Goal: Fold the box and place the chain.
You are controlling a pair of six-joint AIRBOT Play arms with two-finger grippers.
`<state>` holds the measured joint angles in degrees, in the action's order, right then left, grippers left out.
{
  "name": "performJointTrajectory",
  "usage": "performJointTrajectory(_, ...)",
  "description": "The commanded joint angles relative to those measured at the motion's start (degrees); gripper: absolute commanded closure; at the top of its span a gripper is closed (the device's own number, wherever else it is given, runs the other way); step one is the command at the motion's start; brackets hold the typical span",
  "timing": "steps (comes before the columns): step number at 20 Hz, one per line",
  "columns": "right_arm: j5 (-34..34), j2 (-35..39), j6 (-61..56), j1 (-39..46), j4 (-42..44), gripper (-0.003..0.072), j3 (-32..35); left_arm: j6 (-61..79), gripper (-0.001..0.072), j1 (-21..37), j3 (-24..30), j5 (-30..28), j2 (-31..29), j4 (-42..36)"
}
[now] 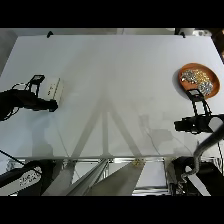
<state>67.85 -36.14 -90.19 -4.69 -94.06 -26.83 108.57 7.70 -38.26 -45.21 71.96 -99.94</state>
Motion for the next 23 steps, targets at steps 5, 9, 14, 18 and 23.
performJointTrajectory(5, 0.0, 0.1, 0.0, 0.0, 0.0, 0.0669, 0.0, -0.8, 0.0037, 1.9, 0.2, -2.9, -1.9, 0.1)
performJointTrajectory(9, 0.0, 0.1, 0.0, 0.0, 0.0, 0.0669, 0.0, -0.8, 0.0012, 1.9, 0.2, -3.3, -8.6, -0.7)
performJointTrajectory(14, 0.0, 0.1, 0.0, 0.0, 0.0, 0.0669, 0.0, -0.9, 0.0012, 1.8, 0.2, -5.2, -19.7, -1.3)
performJointTrajectory(18, 0.0, 0.1, 0.0, 0.0, 0.0, 0.0669, 0.0, -0.8, 0.0013, 1.8, 0.2, -5.4, -25.7, -3.1)
performJointTrajectory(23, 0.0, 0.1, 0.0, 0.0, 0.0, 0.0669, 0.0, -0.9, 0.0013, 1.8, 0.2, -5.6, -27.1, -3.3)
